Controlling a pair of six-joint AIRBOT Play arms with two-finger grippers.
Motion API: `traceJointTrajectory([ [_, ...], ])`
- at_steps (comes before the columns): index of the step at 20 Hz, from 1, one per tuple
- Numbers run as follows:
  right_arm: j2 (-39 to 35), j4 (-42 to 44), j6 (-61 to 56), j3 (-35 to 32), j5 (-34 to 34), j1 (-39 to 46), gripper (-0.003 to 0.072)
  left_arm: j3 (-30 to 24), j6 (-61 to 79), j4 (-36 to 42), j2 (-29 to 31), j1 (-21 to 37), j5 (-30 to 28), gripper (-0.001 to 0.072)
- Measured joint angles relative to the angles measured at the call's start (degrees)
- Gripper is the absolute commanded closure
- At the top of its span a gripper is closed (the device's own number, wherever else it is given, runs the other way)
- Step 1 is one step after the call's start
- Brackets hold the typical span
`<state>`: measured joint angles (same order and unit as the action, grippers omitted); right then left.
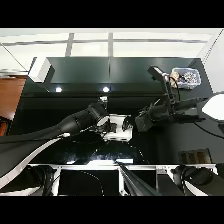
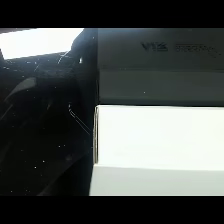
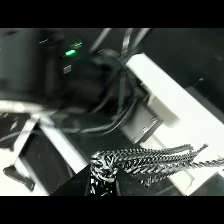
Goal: Fold the box and place the chain.
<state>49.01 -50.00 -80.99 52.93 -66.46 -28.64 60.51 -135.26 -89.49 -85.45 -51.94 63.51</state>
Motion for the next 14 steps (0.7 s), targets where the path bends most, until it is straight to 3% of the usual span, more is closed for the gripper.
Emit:
traceJointTrajectory([
  [4, 0.4, -0.4, -0.1, -1.6, 3.8, -0.7, 0.0647, 0.0, 0.0, 0.0, 0.0, 0.0, 0.0, 0.0679],
  [9, 0.7, -3.4, -2.8, -3.2, 3.0, -1.0, 0.0645, 0.0, 0.0, 0.0, 0.0, 0.0, 0.0, 0.0680],
  [10, 0.7, -3.8, -3.2, -3.8, 3.0, -1.0, 0.0551, 0.0, 0.0, 0.0, 0.0, 0.0, 0.0, 0.0680],
  [11, 0.8, -4.0, -3.7, -4.6, 3.0, -1.0, 0.0256, 0.0, 0.0, 0.0, 0.0, 0.0, 0.0, 0.0679],
  [12, 0.9, -4.1, -4.0, -5.2, 3.0, -1.0, 0.0201, 0.0, 0.0, 0.0, 0.0, 0.0, 0.0, 0.0679],
  [14, 0.9, -4.9, -4.3, -6.0, 3.0, -0.6, 0.0200, 0.0, 0.0, 0.0, 0.0, 0.0, 0.0, 0.0680],
])
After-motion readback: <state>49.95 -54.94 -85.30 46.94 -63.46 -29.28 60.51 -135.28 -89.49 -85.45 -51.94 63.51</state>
